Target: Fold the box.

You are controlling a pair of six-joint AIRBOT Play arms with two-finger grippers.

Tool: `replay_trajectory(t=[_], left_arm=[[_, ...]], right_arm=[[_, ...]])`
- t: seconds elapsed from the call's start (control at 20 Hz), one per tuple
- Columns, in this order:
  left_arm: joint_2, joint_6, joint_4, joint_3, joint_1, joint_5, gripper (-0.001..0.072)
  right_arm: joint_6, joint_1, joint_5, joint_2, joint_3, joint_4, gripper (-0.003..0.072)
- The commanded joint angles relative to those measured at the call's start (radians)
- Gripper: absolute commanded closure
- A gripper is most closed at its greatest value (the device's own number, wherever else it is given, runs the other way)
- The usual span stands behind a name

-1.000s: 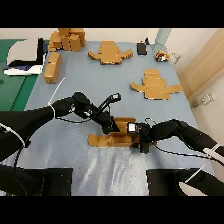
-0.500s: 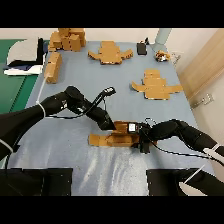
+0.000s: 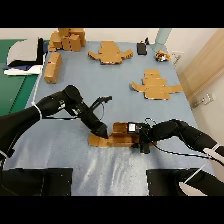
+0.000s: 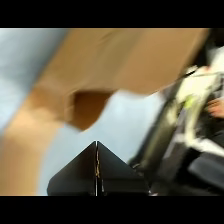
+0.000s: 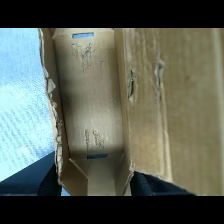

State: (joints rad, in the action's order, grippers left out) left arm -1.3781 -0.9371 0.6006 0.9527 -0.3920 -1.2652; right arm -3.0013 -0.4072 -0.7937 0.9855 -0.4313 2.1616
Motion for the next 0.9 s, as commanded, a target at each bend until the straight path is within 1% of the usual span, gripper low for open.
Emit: replay_trajectory(t=[0.0,0.05,0.15,0.2,0.3,0.4,0.55,0.85], left_arm=[[-0.008,-0.056,-0.224,-0.002,-0.047,0.179,0.0694],[-0.024,-0.055,-0.285,0.002,-0.049,0.225,0.0694],[-0.08,-0.046,-0.343,0.031,-0.044,0.26,0.0694],[-0.109,-0.047,-0.346,0.048,-0.04,0.279,0.0695],[-0.162,-0.055,-0.341,0.068,-0.028,0.351,0.0695],[-0.198,-0.111,-0.278,0.068,-0.018,0.404,0.0696],[-0.226,-0.217,-0.124,0.068,-0.027,0.406,0.0695],[-0.226,-0.216,-0.13,0.068,-0.045,0.41,0.0695]], right_arm=[[0.0,0.0,-0.001,0.0,0.0,0.001,0.0177],[0.0,0.0,-0.001,0.0,0.0,0.0,0.0177],[0.0,0.0,-0.001,0.0,0.0,0.0,0.0177],[0.0,0.0,-0.001,0.0,0.0,0.0,0.0177],[0.0,0.0,-0.001,0.0,0.0,0.0,0.0177],[0.0,0.0,-0.001,0.0,0.0,0.0,0.0177],[0.0,0.0,-0.001,0.0,0.0,0.0,0.0177],[0.0,0.0,-0.001,0.0,0.0,0.0,0.0177]])
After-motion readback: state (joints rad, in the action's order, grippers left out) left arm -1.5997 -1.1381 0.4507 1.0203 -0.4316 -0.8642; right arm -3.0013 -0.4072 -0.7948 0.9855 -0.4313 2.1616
